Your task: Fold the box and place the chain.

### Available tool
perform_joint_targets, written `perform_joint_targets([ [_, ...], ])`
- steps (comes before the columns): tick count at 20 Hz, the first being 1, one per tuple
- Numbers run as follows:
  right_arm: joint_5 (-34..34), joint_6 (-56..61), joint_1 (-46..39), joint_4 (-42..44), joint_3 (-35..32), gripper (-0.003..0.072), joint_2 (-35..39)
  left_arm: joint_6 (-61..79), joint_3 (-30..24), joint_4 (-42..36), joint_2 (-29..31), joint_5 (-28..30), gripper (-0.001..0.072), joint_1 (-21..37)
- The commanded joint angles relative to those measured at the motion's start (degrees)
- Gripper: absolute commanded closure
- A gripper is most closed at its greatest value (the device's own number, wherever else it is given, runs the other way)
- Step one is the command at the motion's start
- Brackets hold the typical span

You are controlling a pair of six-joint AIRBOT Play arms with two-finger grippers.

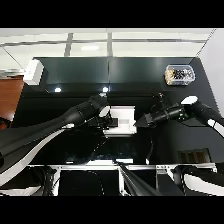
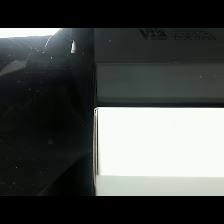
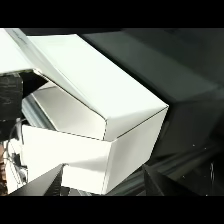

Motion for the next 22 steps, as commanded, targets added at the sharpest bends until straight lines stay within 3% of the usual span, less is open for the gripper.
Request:
perform_joint_targets([
  [1, -2.4, 2.3, 2.6, 0.1, 0.2, 0.016, 0.1, 0.0, 0.0, 0.0, 0.0, 0.0, 0.0683, 0.0],
  [7, -6.4, 6.3, 5.1, -0.4, 3.4, 0.016, 0.1, 0.0, 0.0, 0.0, 0.0, 0.0, 0.0682, 0.0],
  [15, -7.3, 11.6, 7.9, -9.1, 5.4, 0.016, 0.0, 0.0, 0.0, 0.0, 0.0, 0.0, 0.0682, 0.0],
  [19, -13.3, 15.6, 13.1, -11.1, 5.8, 0.016, 0.0, 0.0, 0.0, 0.0, 0.0, 0.0, 0.0682, 0.0],
  [22, -15.6, 24.4, 17.4, -20.3, 8.3, 0.0187, 0.0, 0.0, 0.0, 0.0, 0.0, 0.0, 0.0683, 0.0],
])
